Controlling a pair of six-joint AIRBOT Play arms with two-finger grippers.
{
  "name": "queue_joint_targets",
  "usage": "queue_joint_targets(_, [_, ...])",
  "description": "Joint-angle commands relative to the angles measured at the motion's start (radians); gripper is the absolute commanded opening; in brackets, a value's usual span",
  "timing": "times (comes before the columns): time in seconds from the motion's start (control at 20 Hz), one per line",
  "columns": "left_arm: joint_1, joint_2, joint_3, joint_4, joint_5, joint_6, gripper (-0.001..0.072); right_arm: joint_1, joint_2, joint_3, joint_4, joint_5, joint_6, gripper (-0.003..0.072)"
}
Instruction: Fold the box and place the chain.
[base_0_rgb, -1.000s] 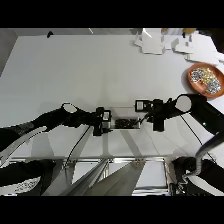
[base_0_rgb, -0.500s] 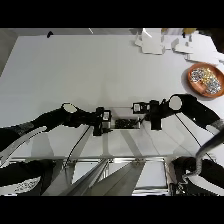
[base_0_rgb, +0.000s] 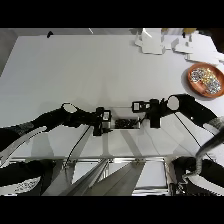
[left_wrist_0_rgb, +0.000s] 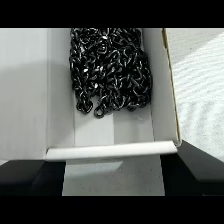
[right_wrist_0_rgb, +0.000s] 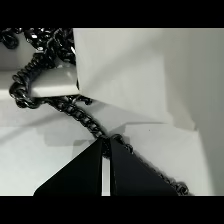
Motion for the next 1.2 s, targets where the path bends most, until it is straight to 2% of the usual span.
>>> queue_joint_targets(0.0, [-0.001,0.001,0.000,0.000,0.000,0.000,0.0210,-0.001,-0.001,0.000,-0.080,-0.005,0.109,0.0032])
queue_joint_targets(0.05, [-0.001,0.001,0.000,0.000,0.000,0.000,0.0210,-0.001,-0.001,0.000,-0.100,-0.004,0.144,0.0009])
queue_joint_targets(0.2, [-0.001,0.001,0.000,0.000,0.000,0.000,0.0210,-0.001,0.003,0.000,-0.168,-0.005,0.274,0.0010])
queue_joint_targets(0.3, [-0.001,0.001,0.000,0.000,0.000,0.000,0.0210,-0.007,0.013,0.000,-0.266,-0.006,0.397,0.0010])
queue_joint_targets(0.4, [-0.001,0.001,0.000,0.000,0.000,0.000,0.0210,-0.053,0.036,0.000,-0.323,-0.006,0.513,0.0010])
queue_joint_targets(0.75, [-0.001,0.001,0.000,0.000,0.000,0.000,0.0210,-0.163,0.092,0.000,-0.283,0.002,0.518,0.0010])
queue_joint_targets(0.85, [-0.001,0.001,0.000,0.000,0.000,0.000,0.0210,-0.163,0.098,0.000,-0.175,0.013,0.407,0.0041])
queue_joint_targets(0.95, [-0.001,0.001,0.000,0.000,0.000,0.000,0.0210,-0.162,0.098,0.000,0.068,0.068,0.109,0.0171])
queue_joint_targets(1.0, [-0.001,0.001,0.000,0.000,0.000,0.000,0.0210,-0.162,0.098,-0.001,0.160,0.099,-0.025,0.0198])
queue_joint_targets(1.05, [-0.001,0.001,0.000,0.000,0.000,0.000,0.0210,-0.159,0.098,-0.005,0.222,0.122,-0.121,0.0198])
queue_joint_targets(1.15, [-0.001,0.001,0.000,0.000,0.000,0.000,0.0210,-0.147,0.098,-0.024,0.224,0.124,-0.165,0.0198])
